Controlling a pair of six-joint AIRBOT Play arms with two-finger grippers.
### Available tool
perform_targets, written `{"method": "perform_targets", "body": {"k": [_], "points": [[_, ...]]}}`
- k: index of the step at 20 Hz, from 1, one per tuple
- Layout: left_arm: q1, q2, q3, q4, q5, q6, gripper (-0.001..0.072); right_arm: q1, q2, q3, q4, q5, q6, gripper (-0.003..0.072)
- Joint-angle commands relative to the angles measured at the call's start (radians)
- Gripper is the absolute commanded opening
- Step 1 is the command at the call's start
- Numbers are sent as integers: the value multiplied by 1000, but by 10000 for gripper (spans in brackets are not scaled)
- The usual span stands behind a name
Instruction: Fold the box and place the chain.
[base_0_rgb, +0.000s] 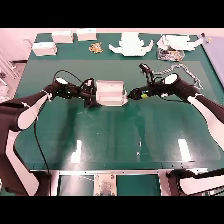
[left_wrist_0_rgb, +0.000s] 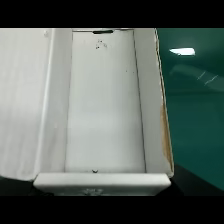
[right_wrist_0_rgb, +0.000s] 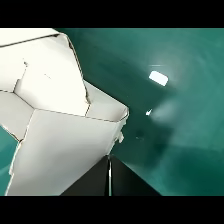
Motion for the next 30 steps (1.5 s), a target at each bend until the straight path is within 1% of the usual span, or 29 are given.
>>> {"method": "perform_targets", "body": {"k": [1,2,9,11,18,19,20,21,27,30], "points": [[0,1,0,0,0,0,623,6,3,1,22,13,-2,114],[0,1,0,0,0,0,622,10,3,1,23,18,-2,128],[0,1,0,0,0,0,623,25,2,1,43,20,-2,139],[0,1,0,0,0,0,623,25,2,1,54,20,-2,214],[0,1,0,0,0,0,623,40,1,1,68,19,-2,218],[0,1,0,0,0,0,622,42,-1,1,68,14,-2,237],[0,1,0,0,0,0,623,44,-3,1,71,8,-2,289],[0,1,0,0,0,0,623,47,-6,1,72,7,-2,304],[0,1,0,0,0,0,623,50,-9,1,72,-38,-1,305],[0,1,0,0,0,0,623,55,-9,1,71,-41,18,305]]}}
